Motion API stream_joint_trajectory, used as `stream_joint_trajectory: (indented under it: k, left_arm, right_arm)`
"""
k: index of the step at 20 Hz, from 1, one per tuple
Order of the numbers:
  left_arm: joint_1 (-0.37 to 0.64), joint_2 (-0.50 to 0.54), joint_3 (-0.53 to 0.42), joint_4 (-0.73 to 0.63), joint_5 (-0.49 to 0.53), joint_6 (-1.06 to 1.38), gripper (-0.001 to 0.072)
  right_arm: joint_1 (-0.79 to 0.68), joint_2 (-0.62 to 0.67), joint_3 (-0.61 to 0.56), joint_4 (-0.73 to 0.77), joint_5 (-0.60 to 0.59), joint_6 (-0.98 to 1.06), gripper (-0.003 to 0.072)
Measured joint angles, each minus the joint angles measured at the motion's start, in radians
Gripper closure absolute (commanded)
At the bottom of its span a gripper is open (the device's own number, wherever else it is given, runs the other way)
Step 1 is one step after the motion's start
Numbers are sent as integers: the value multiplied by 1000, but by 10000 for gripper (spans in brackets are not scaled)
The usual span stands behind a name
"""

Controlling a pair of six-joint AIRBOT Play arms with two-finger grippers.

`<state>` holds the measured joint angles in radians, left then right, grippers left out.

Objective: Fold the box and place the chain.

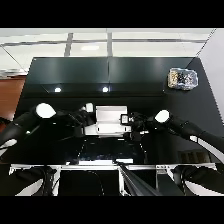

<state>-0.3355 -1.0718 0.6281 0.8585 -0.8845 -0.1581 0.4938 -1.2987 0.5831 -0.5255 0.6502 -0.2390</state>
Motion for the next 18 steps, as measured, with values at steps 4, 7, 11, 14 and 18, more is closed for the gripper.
stream_joint_trajectory:
  k: [4, 7, 11, 14, 18]
  left_arm:
    - [210, 80, 9, 137, -96, -304, 681]
    - [380, 79, -11, 163, -117, -608, 680]
    - [544, -34, -31, 17, -197, -826, 680]
    - [581, -163, -36, -50, -286, -851, 681]
    - [538, -293, -38, -102, -335, -842, 681]
  right_arm:
    - [0, 0, 0, 0, 0, 0, 555]
    - [0, 0, 0, 0, 0, 0, 555]
    - [0, 0, 0, 0, 0, 0, 555]
    - [0, 0, 0, 0, 0, 0, 555]
    - [0, 0, 0, 0, 0, 0, 555]
